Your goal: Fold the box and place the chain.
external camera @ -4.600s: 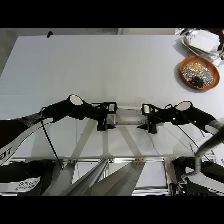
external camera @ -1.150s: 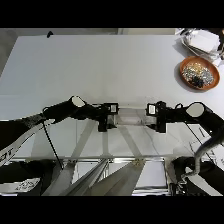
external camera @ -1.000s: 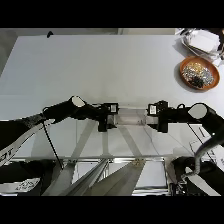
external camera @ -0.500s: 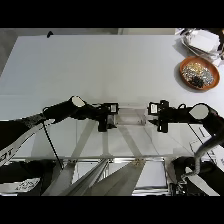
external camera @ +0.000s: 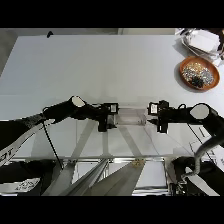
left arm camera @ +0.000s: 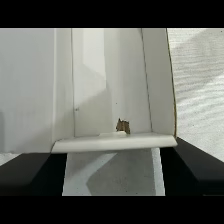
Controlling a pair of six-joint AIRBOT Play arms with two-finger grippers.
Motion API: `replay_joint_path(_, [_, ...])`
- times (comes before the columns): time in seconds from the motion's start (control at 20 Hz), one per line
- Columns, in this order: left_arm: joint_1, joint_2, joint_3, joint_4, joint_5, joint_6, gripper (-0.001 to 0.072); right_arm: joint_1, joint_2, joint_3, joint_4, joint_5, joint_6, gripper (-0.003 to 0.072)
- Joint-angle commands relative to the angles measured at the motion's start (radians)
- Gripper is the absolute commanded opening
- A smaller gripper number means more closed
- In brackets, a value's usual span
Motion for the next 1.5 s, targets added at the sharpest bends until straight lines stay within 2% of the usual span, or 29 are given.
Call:
replay_joint_path(0.0, [0.0,0.0,0.0,0.0,0.0,0.0,0.032,0.0,0.048,0.001,-0.044,0.008,0.001,0.0257])
replay_joint_path(0.1, [0.0,0.0,0.0,0.0,0.0,0.0,0.032,0.0,0.111,0.001,-0.102,0.007,0.008,0.0257])
replay_joint_path(0.15, [0.0,0.0,0.0,0.0,0.0,0.0,0.032,0.0,0.142,0.001,-0.078,0.008,0.011,0.0248])
replay_joint_path(0.3, [0.0,0.0,0.0,0.0,0.0,0.0,0.032,0.0,0.167,0.001,0.236,0.027,-0.047,0.0046])
replay_joint_path(0.35, [0.0,0.0,0.0,0.0,0.0,0.0,0.032,0.001,0.159,0.001,0.352,0.028,-0.105,0.002])
replay_joint_path(0.5, [0.0,0.0,0.0,0.0,0.0,0.0,0.032,0.001,0.078,0.001,0.595,0.023,-0.237,0.002])
replay_joint_path(0.65, [0.0,0.0,0.0,0.0,0.0,0.0,0.032,0.001,-0.063,0.001,0.689,-0.027,-0.29,0.002])
replay_joint_path(0.9, [0.0,0.0,0.0,0.0,0.0,0.0,0.032,0.0,-0.183,0.001,0.693,-0.163,-0.28,0.002])
replay_joint_path(1.0, [0.0,0.0,0.0,0.0,0.0,0.0,0.032,0.001,-0.203,0.001,0.665,-0.171,-0.266,0.002])
replay_joint_path(1.15, [0.0,0.0,0.0,0.0,0.0,0.0,0.032,0.001,-0.206,0.001,0.523,-0.19,-0.177,0.002])
replay_joint_path(1.45, [0.0,0.0,0.0,0.0,0.0,0.0,0.032,0.001,-0.209,0.002,0.522,-0.186,-0.159,0.002])
